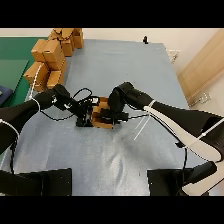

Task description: Fold the box.

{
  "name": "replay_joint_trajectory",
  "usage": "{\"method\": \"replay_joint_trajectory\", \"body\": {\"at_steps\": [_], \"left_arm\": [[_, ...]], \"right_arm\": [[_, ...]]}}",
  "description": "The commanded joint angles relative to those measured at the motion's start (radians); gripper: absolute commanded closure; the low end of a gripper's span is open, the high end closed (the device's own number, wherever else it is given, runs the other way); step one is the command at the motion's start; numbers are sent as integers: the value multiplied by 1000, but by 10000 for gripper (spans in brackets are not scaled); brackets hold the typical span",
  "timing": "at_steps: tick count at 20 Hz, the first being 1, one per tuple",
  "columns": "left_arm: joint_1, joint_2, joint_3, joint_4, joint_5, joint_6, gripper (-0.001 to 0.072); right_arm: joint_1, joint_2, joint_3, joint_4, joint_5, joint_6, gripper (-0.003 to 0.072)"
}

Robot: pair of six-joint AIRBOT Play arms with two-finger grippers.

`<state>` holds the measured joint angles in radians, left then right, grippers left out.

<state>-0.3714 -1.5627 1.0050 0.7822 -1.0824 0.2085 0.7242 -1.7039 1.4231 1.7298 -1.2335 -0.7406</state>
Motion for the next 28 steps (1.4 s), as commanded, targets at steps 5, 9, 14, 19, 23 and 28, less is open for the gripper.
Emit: {"method": "replay_joint_trajectory", "body": {"at_steps": [5, 9, 14, 19, 23, 28], "left_arm": [[-1, 0, 0, -1, 1, 0, 656], [-1, 0, 0, -1, 2, 0, 656], [-1, 0, 0, 0, 2, 0, 656], [-1, 0, 0, 0, 2, 0, 656], [-1, 0, 0, 0, 2, 0, 656], [-1, 0, 0, 0, 2, 0, 656]], "right_arm": [[1, -23, 52, -11, -26, -17, 682], [1, -23, 52, -17, -28, -19, 680], [1, -23, 52, -20, -42, -19, 483], [1, -23, 52, -25, -57, -37, 683], [0, -15, 52, -46, -58, -55, 421], [-6, 25, 52, -67, -58, -73, 259]]}}
